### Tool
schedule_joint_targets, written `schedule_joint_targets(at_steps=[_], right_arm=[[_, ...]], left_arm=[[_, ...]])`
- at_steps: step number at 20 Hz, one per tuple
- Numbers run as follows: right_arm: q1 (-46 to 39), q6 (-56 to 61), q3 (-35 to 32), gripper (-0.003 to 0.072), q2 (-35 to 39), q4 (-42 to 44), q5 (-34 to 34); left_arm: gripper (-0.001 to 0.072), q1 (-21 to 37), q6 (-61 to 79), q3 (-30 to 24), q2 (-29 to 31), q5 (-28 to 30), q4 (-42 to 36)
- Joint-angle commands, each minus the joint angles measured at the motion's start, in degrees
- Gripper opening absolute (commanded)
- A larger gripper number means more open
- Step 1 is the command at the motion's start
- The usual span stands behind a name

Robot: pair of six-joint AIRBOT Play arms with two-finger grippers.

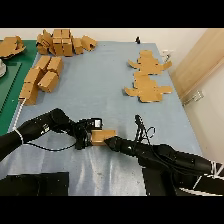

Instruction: Fold the box.

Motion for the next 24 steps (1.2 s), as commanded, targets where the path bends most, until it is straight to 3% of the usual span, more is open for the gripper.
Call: schedule_joint_targets(at_steps=[1,20,24], right_arm=[[0.5,3.9,-1.5,0.0,-1.4,1.2,6.2],[0.5,3.9,-1.7,0.0,-5.1,-0.7,6.1],[0.4,3.8,-1.3,0.0003,1.0,-6.3,7.6]], left_arm=[[0.0532,0.1,0.0,0.0,0.0,0.0,0.0],[0.0532,0.1,0.0,0.0,0.0,0.0,0.0],[0.0533,0.1,0.0,0.0,0.0,0.0,0.0]])
